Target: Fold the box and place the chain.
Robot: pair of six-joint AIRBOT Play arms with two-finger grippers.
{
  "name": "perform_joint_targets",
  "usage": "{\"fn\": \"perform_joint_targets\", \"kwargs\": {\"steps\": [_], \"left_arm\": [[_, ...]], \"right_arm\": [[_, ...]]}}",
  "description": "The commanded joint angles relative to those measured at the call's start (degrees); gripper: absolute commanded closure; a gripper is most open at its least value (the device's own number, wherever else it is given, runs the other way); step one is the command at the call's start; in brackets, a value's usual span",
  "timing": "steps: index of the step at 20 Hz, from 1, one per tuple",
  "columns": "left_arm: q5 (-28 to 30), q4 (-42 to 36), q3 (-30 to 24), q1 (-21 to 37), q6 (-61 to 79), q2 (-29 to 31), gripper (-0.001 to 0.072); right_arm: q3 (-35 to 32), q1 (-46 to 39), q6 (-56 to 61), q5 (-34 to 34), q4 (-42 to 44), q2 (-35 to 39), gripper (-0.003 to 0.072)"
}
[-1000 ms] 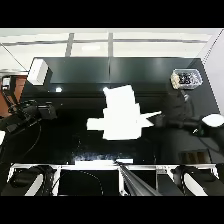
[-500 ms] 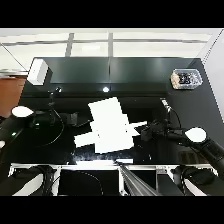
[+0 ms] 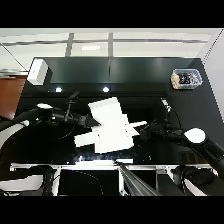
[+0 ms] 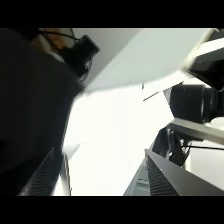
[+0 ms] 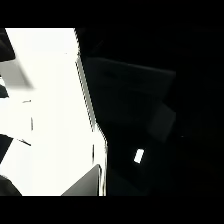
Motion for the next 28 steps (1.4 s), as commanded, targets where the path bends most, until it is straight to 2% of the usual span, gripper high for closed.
{"fn": "perform_joint_targets", "kwargs": {"steps": [1,4,6,8,11,12,14,15,16,17,18,19,20,22,24,28], "left_arm": [[-5.81,6.45,5.29,-1.64,4.09,-4.7,0.0094],[-8.26,13.9,8.83,-3.19,4.44,-6.25,0.0103],[-8.37,13.57,10.4,-4.0,6.49,-6.25,0.0115],[-7.28,12.9,11.39,-4.31,8.68,-6.27,0.0237],[-7.21,9.31,11.69,-4.31,8.68,-6.32,0.0237],[-7.26,8.85,11.69,-4.31,8.68,-6.36,0.0263],[-8.0,8.87,11.69,-4.31,8.66,-6.8,0.044],[-8.24,8.9,11.69,-4.31,8.63,-7.15,0.0482],[-8.26,8.87,11.69,-4.28,8.63,-7.48,0.0485],[-8.24,8.87,11.69,-4.31,8.66,-7.78,0.052],[-8.2,8.9,11.72,-4.28,8.68,-8.02,0.0647],[-8.24,9.07,11.8,-4.22,8.7,-8.11,0.0678],[-8.9,9.14,12.07,-4.17,8.7,-8.11,0.0679],[-11.67,9.22,13.25,-4.2,8.68,-8.09,0.0681],[-14.38,10.14,15.3,-4.44,8.57,-7.74,0.0684],[-11.32,16.11,17.97,-8.37,8.55,-0.98,0.0685]], "right_arm": [[-0.02,0.07,0.7,-0.02,-0.02,0.07,0.0637],[-0.02,0.07,0.87,-0.02,-0.04,0.07,0.0636],[-0.02,0.07,0.9,-0.02,-0.04,0.07,0.0636],[-0.02,0.07,0.92,0.0,-0.04,0.07,0.0636],[-0.02,0.07,0.94,0.07,-0.04,0.07,0.0636],[-0.02,0.07,0.94,0.07,-0.04,0.04,0.0636],[-0.02,0.07,0.94,0.07,-0.04,0.07,0.0636],[-0.02,0.07,1.07,0.22,-0.04,0.07,0.0636],[-0.02,0.07,1.6,0.33,-0.02,0.07,0.0635],[-0.02,0.07,1.81,0.87,-0.02,0.07,0.0629],[-0.02,0.07,1.88,1.55,-0.04,0.07,0.0496],[0.0,0.04,2.36,2.03,-0.04,0.07,0.0241],[0.04,-0.09,2.58,2.32,-0.11,0.07,-0.0014],[2.03,-2.14,2.58,5.88,-4.07,0.11,-0.0024],[6.97,-6.38,2.58,12.5,-11.93,0.31,-0.0025],[21.03,-14.21,2.47,23.54,-30.62,0.31,-0.0025]]}}
